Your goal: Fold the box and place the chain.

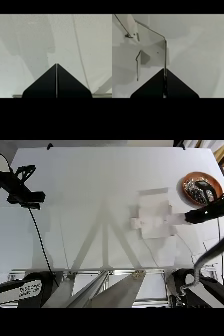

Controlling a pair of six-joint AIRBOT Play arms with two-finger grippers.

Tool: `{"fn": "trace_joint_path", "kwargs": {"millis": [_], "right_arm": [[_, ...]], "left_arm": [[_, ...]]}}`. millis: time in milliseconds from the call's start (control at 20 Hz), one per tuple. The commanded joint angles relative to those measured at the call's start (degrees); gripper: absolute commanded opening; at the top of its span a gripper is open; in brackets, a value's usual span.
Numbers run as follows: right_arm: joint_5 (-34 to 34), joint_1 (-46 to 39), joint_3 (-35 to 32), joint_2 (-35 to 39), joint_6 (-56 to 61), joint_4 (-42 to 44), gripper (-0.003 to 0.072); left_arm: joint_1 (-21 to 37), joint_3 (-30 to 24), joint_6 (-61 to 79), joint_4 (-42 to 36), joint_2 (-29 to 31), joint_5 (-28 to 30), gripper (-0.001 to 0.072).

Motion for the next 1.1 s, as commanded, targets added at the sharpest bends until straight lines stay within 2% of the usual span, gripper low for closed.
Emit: {"fn": "trace_joint_path", "kwargs": {"millis": [0, 200, 450, 600, 850, 950, 1000, 1050], "right_arm": [[-8.6, 6.9, -10.6, 9.0, -0.3, 10.7, 0.0007], [-12.4, 15.3, -15.4, 11.0, 5.3, 10.7, 0.0007], [-16.0, 23.6, -16.2, 11.0, 9.2, 10.6, 0.0008], [-17.7, 25.8, -16.2, 11.0, 11.6, 10.6, 0.0008], [-17.6, 26.0, -16.2, 11.0, 11.7, 10.6, 0.0008], [-17.6, 26.0, -16.2, 11.0, 11.7, 10.7, 0.0008], [-17.6, 26.0, -16.2, 11.0, 11.7, 10.6, 0.0008], [-17.7, 26.0, -16.2, 11.0, 11.7, 10.6, 0.0008]], "left_arm": [[0.0, 0.0, 0.0, 0.0, 0.0, 0.0, 0.001], [0.0, 0.0, 0.0, 0.0, 0.0, 0.1, 0.001], [0.0, 0.0, 0.0, 0.0, 0.0, 1.3, 0.001], [0.0, 0.0, 0.2, -1.0, -0.1, 7.3, 0.0012], [-0.1, 0.0, 4.2, -5.2, -1.1, 7.8, 0.0008], [-0.1, 0.0, 4.2, -6.5, -1.9, 10.5, 0.0011], [-0.1, -0.1, 4.5, -8.8, -2.4, 11.3, 0.0042], [-0.2, -0.2, 9.0, -13.5, -3.1, 11.6, 0.0236]]}}
